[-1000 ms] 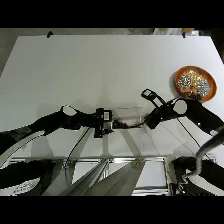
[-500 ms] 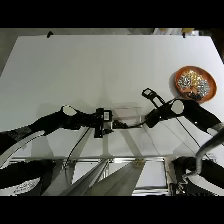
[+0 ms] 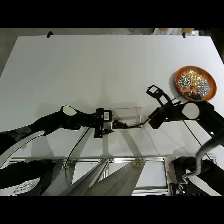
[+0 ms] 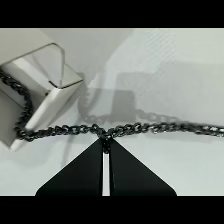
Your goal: Fold the box and place the chain.
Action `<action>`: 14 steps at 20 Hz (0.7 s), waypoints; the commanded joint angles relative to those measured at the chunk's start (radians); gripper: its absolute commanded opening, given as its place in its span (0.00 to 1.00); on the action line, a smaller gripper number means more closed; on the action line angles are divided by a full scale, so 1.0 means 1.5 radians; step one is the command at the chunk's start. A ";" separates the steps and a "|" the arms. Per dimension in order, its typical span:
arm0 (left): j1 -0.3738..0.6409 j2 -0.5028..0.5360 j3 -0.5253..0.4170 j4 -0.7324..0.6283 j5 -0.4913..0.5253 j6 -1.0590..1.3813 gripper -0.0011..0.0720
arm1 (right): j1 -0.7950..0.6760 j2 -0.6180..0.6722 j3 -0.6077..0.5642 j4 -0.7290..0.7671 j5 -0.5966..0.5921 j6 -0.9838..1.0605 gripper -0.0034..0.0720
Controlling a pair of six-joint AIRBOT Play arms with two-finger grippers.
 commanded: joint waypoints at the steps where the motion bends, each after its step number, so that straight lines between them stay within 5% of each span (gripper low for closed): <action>1: -0.001 0.000 0.000 0.000 0.000 0.000 0.21 | 0.000 0.110 0.001 0.027 0.021 0.014 0.07; 4: 0.000 0.000 0.000 0.000 0.000 0.000 0.21 | 0.000 0.178 0.001 0.100 0.032 0.007 0.07; 10: 0.000 0.000 0.000 0.000 0.000 0.000 0.21 | 0.000 0.193 0.001 0.453 0.031 -0.155 0.07; 14: 0.000 0.000 0.000 0.000 0.000 0.000 0.21 | 0.039 0.150 -0.001 0.466 0.029 -0.170 0.07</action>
